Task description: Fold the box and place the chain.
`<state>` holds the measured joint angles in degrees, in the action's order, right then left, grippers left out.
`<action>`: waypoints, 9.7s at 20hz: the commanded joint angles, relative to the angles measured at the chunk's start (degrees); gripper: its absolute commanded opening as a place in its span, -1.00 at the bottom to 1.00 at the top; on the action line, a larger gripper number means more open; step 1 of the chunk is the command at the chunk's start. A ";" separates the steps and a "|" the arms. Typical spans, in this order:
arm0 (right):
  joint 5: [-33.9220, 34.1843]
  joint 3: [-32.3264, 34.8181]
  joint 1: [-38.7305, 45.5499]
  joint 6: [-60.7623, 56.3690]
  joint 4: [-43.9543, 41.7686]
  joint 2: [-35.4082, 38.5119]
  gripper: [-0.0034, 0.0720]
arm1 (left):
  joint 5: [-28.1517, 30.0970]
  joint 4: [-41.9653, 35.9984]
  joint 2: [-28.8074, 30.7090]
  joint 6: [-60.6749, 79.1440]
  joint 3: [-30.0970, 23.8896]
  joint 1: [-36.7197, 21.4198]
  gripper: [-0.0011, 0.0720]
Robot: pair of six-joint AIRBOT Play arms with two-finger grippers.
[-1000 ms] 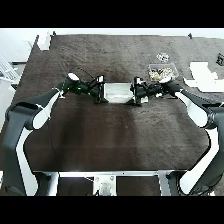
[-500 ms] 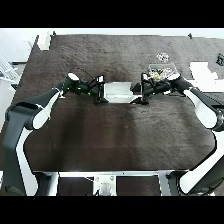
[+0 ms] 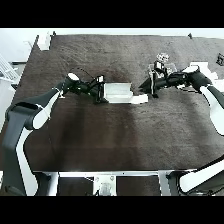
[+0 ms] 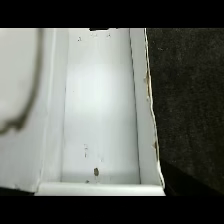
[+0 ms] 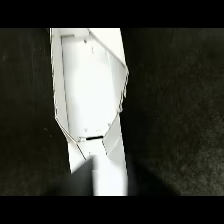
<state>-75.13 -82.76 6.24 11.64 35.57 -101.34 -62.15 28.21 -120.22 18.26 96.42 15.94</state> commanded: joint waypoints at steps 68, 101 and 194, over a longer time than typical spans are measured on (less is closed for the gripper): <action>15.13 8.79 -7.32 2.38 6.88 2.23 0.63 | -0.44 0.02 0.00 -0.31 0.02 -0.02 0.34; 18.16 7.91 -11.17 10.51 -2.49 -1.70 0.53 | -0.46 0.02 -0.02 -0.31 0.02 -0.02 0.34; 9.77 -0.04 -12.07 -75.19 13.14 0.46 0.62 | -0.42 0.02 -0.02 -0.28 0.02 -0.02 0.34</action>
<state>-65.71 -81.95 -4.75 -58.89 44.34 -100.84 -62.59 28.23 -120.22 17.98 96.42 15.94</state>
